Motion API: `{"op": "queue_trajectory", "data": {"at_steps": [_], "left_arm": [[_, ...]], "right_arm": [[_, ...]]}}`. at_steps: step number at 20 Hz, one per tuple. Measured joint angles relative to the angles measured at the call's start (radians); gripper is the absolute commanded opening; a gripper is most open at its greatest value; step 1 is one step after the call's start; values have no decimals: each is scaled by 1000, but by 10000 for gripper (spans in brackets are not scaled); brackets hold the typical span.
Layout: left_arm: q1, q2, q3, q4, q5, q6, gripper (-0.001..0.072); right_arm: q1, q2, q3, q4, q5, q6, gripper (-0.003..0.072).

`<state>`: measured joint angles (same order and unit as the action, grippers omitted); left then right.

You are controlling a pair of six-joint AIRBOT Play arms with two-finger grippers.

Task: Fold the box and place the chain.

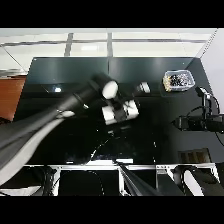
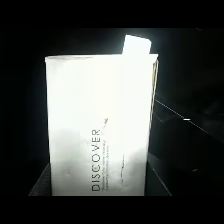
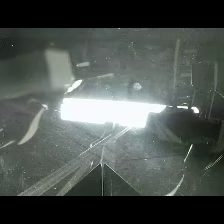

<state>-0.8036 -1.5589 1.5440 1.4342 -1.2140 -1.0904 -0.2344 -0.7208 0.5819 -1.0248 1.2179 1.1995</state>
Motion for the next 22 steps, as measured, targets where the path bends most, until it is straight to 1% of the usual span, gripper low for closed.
{"op": "queue_trajectory", "data": {"at_steps": [2,5,7,9,13,17,19,22], "left_arm": [[72,53,71,52,-87,-74,284],[211,125,185,97,-166,-146,285],[318,152,259,114,-195,-170,284],[440,163,313,125,-227,-183,284],[668,156,357,128,-183,-210,286],[871,94,370,73,-109,-219,285],[945,46,372,36,-76,-222,286],[1020,-42,374,-6,-24,-222,285]], "right_arm": [[0,0,0,0,0,0,15],[0,0,0,0,-5,0,15],[0,0,0,0,-9,0,15],[0,0,0,0,-13,0,15],[0,0,0,2,-24,0,15],[0,0,0,3,-40,1,15],[0,0,0,3,-48,1,15],[0,0,0,4,-56,1,15]]}}
